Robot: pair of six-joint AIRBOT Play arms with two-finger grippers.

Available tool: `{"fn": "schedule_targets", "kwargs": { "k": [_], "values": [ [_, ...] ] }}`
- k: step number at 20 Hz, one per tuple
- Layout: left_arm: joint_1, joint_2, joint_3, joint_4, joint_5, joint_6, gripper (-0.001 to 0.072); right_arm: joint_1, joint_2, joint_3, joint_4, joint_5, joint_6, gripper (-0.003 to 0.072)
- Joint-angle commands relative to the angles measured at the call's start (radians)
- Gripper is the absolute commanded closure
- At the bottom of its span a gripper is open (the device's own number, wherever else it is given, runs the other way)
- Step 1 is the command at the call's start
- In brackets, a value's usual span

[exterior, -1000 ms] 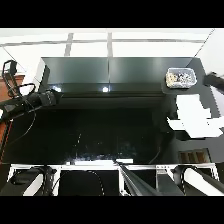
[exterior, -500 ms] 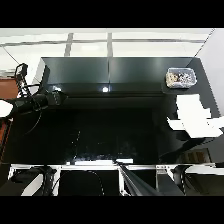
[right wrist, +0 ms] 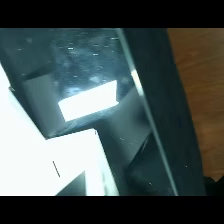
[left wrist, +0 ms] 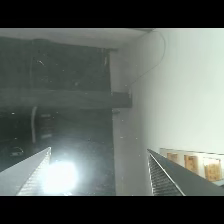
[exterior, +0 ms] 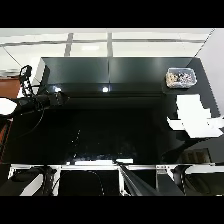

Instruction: Fold the box and place the chain.

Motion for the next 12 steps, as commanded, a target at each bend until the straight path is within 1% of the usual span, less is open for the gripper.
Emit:
{"fn": "schedule_targets", "kwargs": {
  "k": [1,3,6,7,10,12],
  "values": [
    [0.000,-0.001,0.000,0.006,-0.002,0.001,0.0006,0.011,-0.003,0.002,0.041,0.046,-0.010,0.0673],
    [0.000,-0.002,0.000,0.007,0.003,0.001,0.0006,0.021,0.020,-0.002,0.106,0.081,0.021,0.0674],
    [0.000,-0.001,0.001,0.006,0.013,0.001,0.0007,0.082,0.142,-0.086,0.151,0.036,0.039,0.0674],
    [0.000,-0.001,0.001,0.005,0.013,0.001,0.0006,0.110,0.194,-0.132,0.175,0.018,0.039,0.0674],
    [0.000,-0.002,0.001,-0.001,0.007,0.001,0.0006,0.204,0.338,-0.291,0.320,-0.028,0.038,0.0674],
    [-0.002,-0.004,0.001,-0.001,0.007,0.001,0.0007,0.317,0.434,-0.415,0.330,-0.092,0.114,0.0675]
  ]
}}
